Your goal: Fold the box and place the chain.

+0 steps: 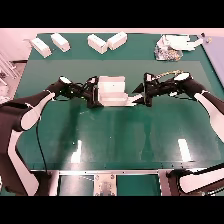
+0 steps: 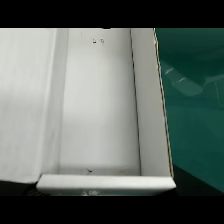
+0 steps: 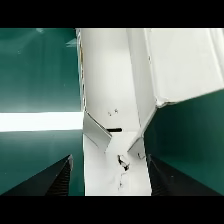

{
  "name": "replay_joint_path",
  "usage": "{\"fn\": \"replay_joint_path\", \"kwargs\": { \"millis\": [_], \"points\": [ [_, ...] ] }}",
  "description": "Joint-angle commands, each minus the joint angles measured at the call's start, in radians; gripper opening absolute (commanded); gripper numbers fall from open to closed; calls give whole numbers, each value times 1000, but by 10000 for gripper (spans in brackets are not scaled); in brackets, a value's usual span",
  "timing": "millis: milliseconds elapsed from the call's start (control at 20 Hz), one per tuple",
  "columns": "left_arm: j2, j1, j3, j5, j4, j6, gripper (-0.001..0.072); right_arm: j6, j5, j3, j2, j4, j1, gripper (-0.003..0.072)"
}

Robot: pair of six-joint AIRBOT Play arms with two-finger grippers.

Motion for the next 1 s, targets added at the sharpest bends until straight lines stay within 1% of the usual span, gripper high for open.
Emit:
{"fn": "replay_joint_path", "kwargs": {
  "millis": [0,150,350,400,450,500,550,600,700,750,800,950],
  "points": [
    [1,1,0,0,0,0,569,-58,-69,-6,-23,14,42,571],
    [1,1,0,0,0,0,569,-58,-146,-6,-30,15,53,571],
    [1,1,0,0,0,0,568,-58,-153,-6,-40,19,55,570],
    [0,1,0,0,0,0,568,-58,-153,-6,-43,31,59,558],
    [1,1,0,0,0,0,569,-58,-153,-6,-46,36,66,423],
    [1,1,0,0,0,0,569,-58,-153,-6,-48,42,73,395],
    [0,1,0,0,0,0,569,-58,-153,-6,-49,41,82,391],
    [1,1,0,0,0,0,569,-58,-153,-6,-51,42,92,362],
    [1,1,0,0,0,0,568,-66,-154,-6,-54,42,110,362],
    [1,1,0,0,0,0,569,-85,-154,-6,-59,48,120,343],
    [1,1,0,0,0,0,569,-84,-161,-6,-64,64,128,293],
    [1,1,0,0,0,0,569,-95,-177,-5,-80,97,139,292]
  ]
}}
